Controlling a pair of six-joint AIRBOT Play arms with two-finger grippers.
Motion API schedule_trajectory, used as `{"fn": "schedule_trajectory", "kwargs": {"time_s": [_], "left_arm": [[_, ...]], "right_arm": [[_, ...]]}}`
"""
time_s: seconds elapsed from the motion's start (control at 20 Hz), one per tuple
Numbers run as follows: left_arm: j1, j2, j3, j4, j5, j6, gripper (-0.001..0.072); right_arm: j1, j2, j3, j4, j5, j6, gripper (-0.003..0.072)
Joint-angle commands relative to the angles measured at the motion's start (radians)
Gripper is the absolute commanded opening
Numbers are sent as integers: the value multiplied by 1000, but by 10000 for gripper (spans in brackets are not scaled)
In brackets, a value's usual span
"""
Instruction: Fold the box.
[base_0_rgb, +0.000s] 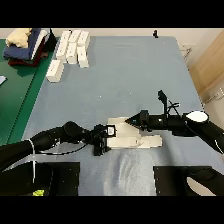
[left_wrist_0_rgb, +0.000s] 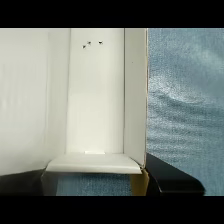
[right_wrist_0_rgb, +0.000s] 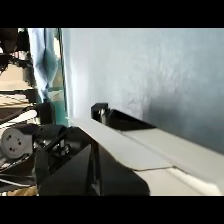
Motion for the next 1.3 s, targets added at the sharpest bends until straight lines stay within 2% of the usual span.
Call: {"fn": "schedule_trajectory", "kwargs": {"time_s": [0.0,0.25,0.5,0.95,1.1,1.25], "left_arm": [[1,0,1,0,0,1,416],[1,0,1,0,0,1,415],[1,0,1,0,0,1,416],[1,0,1,0,0,1,416],[1,0,1,0,0,1,416],[1,0,1,0,0,1,416]], "right_arm": [[0,-113,60,-70,-39,-37,72],[8,-256,60,-100,-43,-82,72],[45,-307,60,-130,-55,-117,72],[45,-301,71,-150,-51,-117,72],[45,-282,112,-150,-43,-118,72],[45,-210,175,-153,2,-119,72]]}}
